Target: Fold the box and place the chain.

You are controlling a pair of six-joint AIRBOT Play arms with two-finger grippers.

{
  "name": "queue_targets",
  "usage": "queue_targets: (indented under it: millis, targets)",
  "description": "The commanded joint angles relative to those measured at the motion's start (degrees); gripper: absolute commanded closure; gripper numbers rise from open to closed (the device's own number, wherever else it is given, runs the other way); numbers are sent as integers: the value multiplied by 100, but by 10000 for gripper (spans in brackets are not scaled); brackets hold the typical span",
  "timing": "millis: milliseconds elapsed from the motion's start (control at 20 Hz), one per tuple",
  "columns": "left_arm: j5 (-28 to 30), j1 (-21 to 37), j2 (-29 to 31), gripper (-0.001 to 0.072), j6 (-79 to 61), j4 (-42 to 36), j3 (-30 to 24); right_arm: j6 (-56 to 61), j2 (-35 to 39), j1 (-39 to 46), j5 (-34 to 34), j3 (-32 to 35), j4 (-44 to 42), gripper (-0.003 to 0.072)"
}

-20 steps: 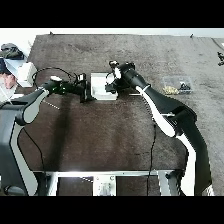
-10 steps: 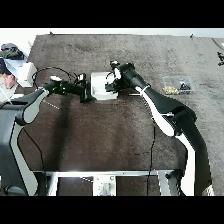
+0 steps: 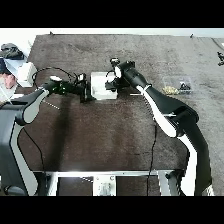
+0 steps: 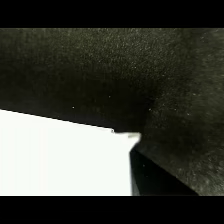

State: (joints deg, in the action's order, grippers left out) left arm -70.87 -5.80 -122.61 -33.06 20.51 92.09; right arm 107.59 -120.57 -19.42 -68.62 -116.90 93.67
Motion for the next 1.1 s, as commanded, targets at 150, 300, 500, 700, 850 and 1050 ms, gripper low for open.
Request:
queue_targets:
  millis: [150,300,500,700,850,1050]
  targets:
    - [-4,2,4,505,4,2,2,-291,341,-2,-315,-4,-35,393]
    - [-4,2,4,505,4,2,2,-789,544,4,-793,-2,-61,393]
    - [-4,2,4,505,7,2,2,-1305,1106,107,-861,24,9,394]
    - [-4,2,4,505,4,2,2,-1482,2068,407,-367,750,90,394]
    - [-7,2,4,505,7,2,2,-1567,2981,793,649,1952,107,395]
    - [-4,2,4,505,4,2,2,-1419,4135,1567,2535,3926,81,394]
